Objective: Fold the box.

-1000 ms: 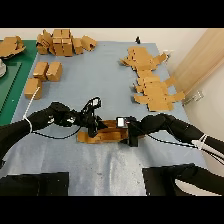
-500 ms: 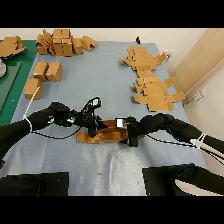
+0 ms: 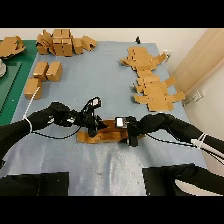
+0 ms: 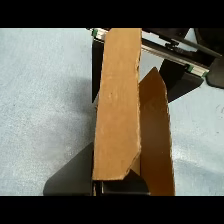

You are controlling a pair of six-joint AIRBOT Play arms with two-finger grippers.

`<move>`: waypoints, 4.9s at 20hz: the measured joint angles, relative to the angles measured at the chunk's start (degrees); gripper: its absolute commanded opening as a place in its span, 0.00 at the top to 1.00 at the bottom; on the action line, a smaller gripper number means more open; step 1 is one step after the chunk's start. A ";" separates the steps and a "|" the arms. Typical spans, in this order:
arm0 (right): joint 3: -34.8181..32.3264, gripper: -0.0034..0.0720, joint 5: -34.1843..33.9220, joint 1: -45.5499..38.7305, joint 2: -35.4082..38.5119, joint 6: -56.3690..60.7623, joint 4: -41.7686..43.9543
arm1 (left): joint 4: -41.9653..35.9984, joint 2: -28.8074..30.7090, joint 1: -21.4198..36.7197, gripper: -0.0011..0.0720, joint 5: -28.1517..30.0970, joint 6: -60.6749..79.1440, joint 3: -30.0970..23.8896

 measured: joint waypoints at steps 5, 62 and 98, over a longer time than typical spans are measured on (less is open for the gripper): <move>0.13 0.29 -0.15 -0.02 -0.15 0.02 0.07 | 0.20 0.02 0.00 0.97 -0.52 -0.02 0.00; 0.15 0.36 0.46 0.07 -2.51 -0.02 -2.56 | 0.02 0.02 -0.02 0.97 -0.09 0.00 0.00; 0.13 0.19 0.09 0.00 -2.58 -0.09 -2.80 | 28.89 16.48 0.07 0.47 -3.76 -36.92 -0.04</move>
